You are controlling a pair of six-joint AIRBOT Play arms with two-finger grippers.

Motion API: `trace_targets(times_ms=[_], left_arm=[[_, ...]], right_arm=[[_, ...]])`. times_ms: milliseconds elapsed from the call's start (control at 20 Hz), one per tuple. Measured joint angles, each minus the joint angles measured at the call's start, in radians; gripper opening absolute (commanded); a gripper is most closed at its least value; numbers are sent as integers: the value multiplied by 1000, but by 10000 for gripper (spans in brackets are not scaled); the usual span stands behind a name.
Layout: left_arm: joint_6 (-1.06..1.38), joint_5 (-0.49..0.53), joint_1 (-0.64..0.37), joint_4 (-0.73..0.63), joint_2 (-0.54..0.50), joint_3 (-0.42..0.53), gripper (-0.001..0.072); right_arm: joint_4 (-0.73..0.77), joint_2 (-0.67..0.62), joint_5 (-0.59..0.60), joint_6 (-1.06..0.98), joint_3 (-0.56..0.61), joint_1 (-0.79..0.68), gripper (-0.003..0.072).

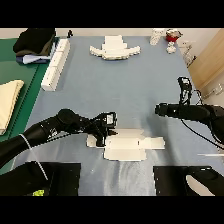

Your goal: Fold the box.

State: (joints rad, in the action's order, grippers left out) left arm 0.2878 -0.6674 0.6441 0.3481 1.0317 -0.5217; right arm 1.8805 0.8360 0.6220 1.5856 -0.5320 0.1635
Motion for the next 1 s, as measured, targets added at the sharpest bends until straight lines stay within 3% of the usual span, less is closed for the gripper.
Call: trace_targets(times_ms=[700,750,800,1000], left_arm=[[-79,-77,-4,37,33,-3,16],[-79,-79,-4,38,34,-3,16],[-79,-80,-4,40,34,-3,16],[-79,-82,-4,40,34,-3,16]], right_arm=[[14,0,37,0,0,1,211],[24,0,50,0,0,1,79],[40,-1,69,0,-1,1,5],[119,-14,241,0,-9,4,4]])
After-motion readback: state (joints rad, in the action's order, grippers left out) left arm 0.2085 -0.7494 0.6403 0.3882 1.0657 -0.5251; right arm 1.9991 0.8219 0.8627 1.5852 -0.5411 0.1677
